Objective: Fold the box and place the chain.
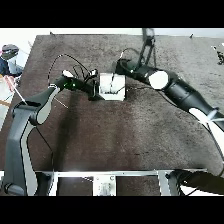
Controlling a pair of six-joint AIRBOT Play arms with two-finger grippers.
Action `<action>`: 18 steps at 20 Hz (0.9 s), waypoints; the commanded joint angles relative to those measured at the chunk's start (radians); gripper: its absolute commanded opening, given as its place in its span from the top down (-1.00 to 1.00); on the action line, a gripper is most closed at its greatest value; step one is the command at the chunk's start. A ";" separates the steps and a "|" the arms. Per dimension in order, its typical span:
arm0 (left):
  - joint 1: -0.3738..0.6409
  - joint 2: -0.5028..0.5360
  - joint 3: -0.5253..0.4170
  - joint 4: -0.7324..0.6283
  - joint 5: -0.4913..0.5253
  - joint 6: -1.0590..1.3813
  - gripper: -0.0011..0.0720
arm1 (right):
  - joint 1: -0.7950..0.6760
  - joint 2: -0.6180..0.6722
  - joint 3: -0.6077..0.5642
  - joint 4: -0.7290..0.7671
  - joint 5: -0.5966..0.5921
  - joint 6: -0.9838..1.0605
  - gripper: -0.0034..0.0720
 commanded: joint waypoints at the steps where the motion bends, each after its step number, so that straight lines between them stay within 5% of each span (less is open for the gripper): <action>1: 0.001 0.001 0.000 0.000 0.000 0.000 -0.50 | -0.004 -0.071 0.001 -0.021 0.043 0.000 0.11; 10: 0.001 0.001 0.000 0.000 0.000 0.000 -0.50 | -0.386 -0.073 -0.108 -0.090 0.254 0.056 0.13; 14: 0.001 0.001 0.000 0.000 0.001 0.000 -0.50 | -0.535 -0.075 -0.267 -0.089 0.115 0.167 0.13; 18: 0.001 0.001 0.000 0.000 0.001 0.000 -0.50 | -0.546 -0.148 -0.246 -0.039 -0.011 0.181 0.13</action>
